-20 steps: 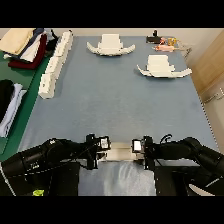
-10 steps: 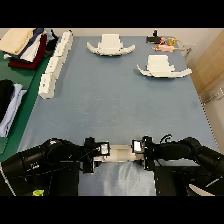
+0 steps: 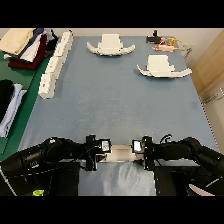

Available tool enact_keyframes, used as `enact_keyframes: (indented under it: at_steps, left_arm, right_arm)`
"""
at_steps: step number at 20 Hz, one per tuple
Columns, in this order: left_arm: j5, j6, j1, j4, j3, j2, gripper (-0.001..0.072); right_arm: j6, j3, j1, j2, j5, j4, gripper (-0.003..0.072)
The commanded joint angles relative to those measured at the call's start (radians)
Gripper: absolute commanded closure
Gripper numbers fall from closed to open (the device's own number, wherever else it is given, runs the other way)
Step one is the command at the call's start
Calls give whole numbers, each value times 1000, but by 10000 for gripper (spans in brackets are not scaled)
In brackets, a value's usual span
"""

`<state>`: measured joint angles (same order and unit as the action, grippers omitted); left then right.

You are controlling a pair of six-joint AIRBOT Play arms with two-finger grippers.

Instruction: Fold the box.

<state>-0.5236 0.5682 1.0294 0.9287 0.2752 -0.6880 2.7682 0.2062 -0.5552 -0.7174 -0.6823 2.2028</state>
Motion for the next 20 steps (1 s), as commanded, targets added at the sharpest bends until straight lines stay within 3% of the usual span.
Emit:
enact_keyframes:
  at_steps: [1,11,16,18,20]
  left_arm:
    - [5,0,0,-25,5,0,483]
    - [138,-3,0,-176,5,-82,482]
    - [137,-3,0,-176,5,-85,449]
    - [139,-3,0,-177,5,-85,11]
    - [138,-3,0,-177,5,-85,11]
  right_arm:
    - [0,0,0,1,0,0,267]
    - [0,0,0,1,0,0,267]
    - [0,0,0,1,0,0,267]
    - [0,0,0,1,0,0,267]
    - [0,0,0,1,0,0,267]
